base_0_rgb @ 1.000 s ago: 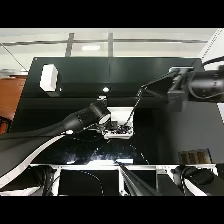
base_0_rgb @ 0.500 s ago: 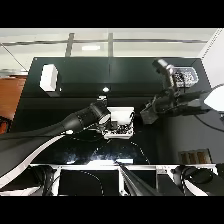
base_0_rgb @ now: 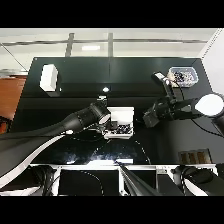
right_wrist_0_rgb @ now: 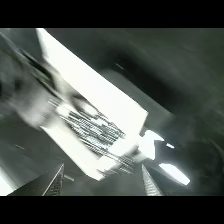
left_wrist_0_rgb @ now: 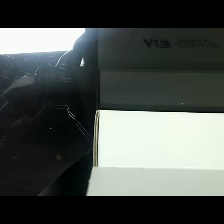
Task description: Fold the box and place the chain.
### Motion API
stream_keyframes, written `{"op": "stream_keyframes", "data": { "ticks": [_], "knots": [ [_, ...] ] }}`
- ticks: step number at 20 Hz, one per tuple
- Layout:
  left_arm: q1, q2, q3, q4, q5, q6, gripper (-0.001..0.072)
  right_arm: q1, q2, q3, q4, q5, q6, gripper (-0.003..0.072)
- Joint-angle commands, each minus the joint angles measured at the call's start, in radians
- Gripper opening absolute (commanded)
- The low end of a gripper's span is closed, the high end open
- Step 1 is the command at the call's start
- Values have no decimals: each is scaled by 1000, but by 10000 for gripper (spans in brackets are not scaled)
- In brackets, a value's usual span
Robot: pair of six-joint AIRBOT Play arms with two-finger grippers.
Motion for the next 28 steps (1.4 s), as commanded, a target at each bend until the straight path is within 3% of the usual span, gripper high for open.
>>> {"op": "stream_keyframes", "data": {
  "ticks": [1,2,3,4,12,13,15,28],
  "knots": [
    [1,-1,0,1,1,0,33,-66,-1,-91,-67,14,-176,552],
    [1,-1,0,1,1,0,33,-65,-1,-148,-35,-23,-238,553],
    [1,-1,0,1,2,0,32,-58,-1,-202,8,-70,-301,602],
    [1,-1,0,1,3,0,33,-43,-1,-251,51,-127,-369,718],
    [1,-1,0,1,1,0,33,183,-2,-427,85,-517,-796,706],
    [1,-1,0,1,1,0,33,182,-6,-429,88,-535,-797,705],
    [1,-1,0,1,2,0,32,182,-31,-429,88,-552,-797,536],
    [1,-1,0,0,0,0,32,182,-119,-429,201,-546,-944,541]
  ]
}}
